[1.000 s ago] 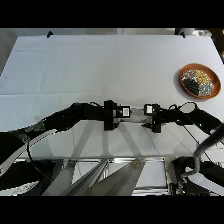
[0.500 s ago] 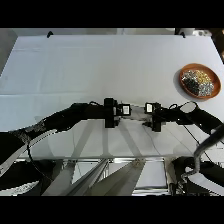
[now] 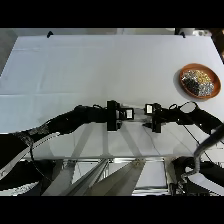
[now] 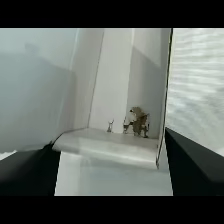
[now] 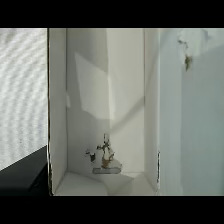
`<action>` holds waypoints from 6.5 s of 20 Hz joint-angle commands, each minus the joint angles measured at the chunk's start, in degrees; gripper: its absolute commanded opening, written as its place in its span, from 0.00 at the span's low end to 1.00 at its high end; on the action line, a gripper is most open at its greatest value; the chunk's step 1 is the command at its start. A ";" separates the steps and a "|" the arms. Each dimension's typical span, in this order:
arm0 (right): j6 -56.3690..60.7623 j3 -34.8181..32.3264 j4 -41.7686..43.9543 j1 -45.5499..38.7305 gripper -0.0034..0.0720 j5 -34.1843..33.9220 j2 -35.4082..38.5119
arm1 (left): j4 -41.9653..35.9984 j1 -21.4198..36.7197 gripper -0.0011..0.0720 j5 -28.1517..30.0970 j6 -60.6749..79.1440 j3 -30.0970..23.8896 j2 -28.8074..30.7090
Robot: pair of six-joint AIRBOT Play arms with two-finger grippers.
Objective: Fold the box and place the chain.
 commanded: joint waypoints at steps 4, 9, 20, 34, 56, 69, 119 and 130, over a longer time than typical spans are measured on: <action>0.39 0.00 0.42 0.04 0.62 -0.59 0.00 | -1.99 -0.24 0.87 9.75 0.17 -0.04 -0.35; 0.39 0.00 0.39 0.04 0.62 -0.59 0.00 | -2.84 1.88 0.66 12.50 0.15 -0.74 -0.35; 0.39 0.00 0.39 0.04 0.62 -0.61 0.00 | -6.71 1.49 0.65 7.52 0.15 -0.87 -1.81; 0.39 0.00 0.39 0.04 0.62 -0.61 0.00 | -6.40 0.85 0.36 5.20 0.15 -0.87 -2.54; 13.40 0.00 -8.72 0.04 0.98 2.08 4.63 | -6.40 0.85 0.36 5.20 0.13 -0.87 -2.49; 30.80 0.02 -23.89 -2.80 0.27 16.41 23.78 | -6.40 0.87 0.36 5.20 0.13 -0.87 -2.49; 13.64 0.00 -19.17 -1.57 0.24 3.80 13.22 | -6.40 0.85 0.36 5.20 0.13 -0.87 -2.49; 11.13 0.00 -14.69 -1.57 0.25 4.04 12.37 | -6.40 0.85 0.36 5.22 0.13 -0.87 -2.49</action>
